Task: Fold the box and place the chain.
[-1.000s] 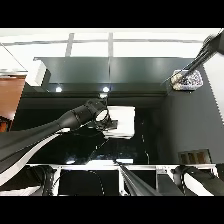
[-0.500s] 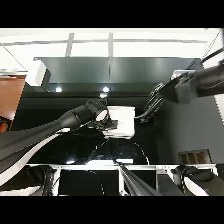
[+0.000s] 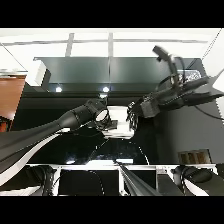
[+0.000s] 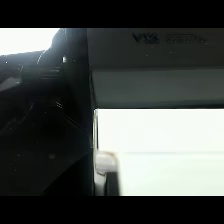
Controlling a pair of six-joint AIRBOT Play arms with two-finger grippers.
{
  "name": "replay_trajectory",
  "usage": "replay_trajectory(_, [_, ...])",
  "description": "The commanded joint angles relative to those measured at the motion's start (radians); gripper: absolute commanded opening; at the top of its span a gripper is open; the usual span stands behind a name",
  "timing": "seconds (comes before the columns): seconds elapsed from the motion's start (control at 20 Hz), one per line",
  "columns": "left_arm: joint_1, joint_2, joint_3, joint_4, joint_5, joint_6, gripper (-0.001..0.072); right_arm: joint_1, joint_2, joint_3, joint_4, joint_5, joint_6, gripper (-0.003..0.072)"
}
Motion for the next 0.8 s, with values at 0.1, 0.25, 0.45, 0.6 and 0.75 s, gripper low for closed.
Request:
replay_trajectory(0.1, [0.0, 0.0, 0.0, 0.0, -0.001, 0.0, 0.0025, 0.023, -0.022, -0.125, -0.009, -0.109, 0.011, 0.0007])
replay_trajectory(0.25, [0.0, 0.0, 0.0, 0.0, -0.001, 0.0, 0.0025, 0.023, -0.022, -0.119, -0.009, -0.105, 0.011, 0.0007])
replay_trajectory(0.45, [0.0, 0.0, 0.0, 0.0, -0.001, 0.0, 0.0025, 0.023, -0.021, -0.031, -0.01, -0.037, 0.011, 0.0007])
replay_trajectory(0.6, [0.0, 0.0, 0.0, 0.0, -0.001, 0.0, 0.0025, 0.023, -0.021, 0.057, 0.007, -0.02, 0.027, 0.0007])
replay_trajectory(0.75, [0.0, 0.0, 0.0, 0.0, -0.001, 0.0, 0.0025, 0.023, -0.022, 0.076, 0.039, -0.034, 0.027, 0.0008])
